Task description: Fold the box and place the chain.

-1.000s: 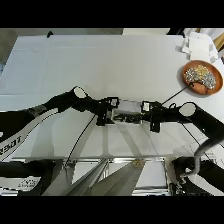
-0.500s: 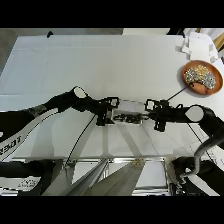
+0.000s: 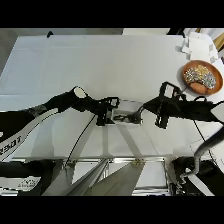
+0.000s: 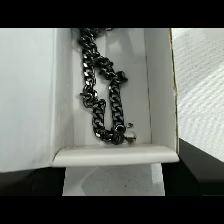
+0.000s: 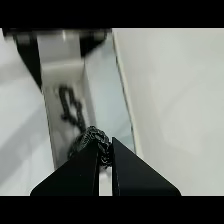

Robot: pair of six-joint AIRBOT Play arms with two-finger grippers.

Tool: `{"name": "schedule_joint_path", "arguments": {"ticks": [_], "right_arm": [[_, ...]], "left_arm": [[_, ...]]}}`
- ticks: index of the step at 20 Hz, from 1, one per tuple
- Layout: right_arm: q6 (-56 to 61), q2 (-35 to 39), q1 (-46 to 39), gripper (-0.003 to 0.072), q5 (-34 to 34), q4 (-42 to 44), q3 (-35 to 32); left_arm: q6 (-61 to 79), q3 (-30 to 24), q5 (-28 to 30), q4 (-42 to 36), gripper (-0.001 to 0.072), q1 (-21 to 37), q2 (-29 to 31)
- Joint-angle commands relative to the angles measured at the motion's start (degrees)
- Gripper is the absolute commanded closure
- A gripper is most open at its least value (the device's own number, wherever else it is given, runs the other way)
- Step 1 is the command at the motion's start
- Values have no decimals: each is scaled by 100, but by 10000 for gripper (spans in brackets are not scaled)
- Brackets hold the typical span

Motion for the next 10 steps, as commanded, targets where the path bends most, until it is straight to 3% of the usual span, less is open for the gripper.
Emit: {"name": "schedule_joint_path", "arguments": {"ticks": [1, 6, 10], "right_arm": [[212, -55, 7, 676, 96, 798, 431], [614, -693, 474, 675, -7, 723, 442], [1353, -1447, 1185, 675, -660, -118, 442]], "left_arm": [[0, 2, 0, 0, 318, 4, 4], [0, 2, 2, 0, 318, 4, 4], [0, 2, 2, 0, 318, 4, 4]]}}
